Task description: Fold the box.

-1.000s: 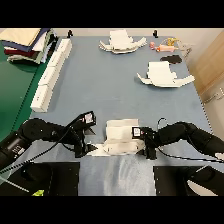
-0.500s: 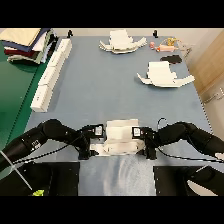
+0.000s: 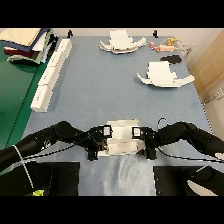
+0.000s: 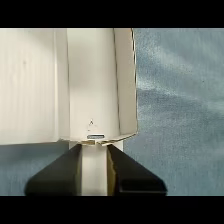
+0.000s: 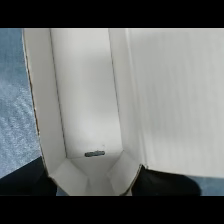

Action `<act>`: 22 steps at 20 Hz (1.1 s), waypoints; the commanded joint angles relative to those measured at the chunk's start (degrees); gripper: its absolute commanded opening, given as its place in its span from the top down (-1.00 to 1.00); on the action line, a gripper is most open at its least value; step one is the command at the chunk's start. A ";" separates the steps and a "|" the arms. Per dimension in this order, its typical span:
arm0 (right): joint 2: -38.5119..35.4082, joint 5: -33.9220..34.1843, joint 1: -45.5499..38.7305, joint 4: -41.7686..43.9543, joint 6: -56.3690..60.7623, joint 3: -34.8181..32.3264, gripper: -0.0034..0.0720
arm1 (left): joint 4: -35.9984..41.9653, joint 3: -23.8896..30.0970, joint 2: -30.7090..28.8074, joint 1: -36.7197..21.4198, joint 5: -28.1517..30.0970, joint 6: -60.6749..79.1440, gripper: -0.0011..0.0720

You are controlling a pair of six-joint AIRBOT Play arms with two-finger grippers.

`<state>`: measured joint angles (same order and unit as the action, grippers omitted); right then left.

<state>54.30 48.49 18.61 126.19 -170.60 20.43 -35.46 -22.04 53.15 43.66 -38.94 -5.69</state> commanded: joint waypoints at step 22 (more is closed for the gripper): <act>0.00 -0.02 0.04 0.02 0.02 0.04 -0.68 | -1.03 -0.52 -0.28 2.99 2.84 -8.13 0.86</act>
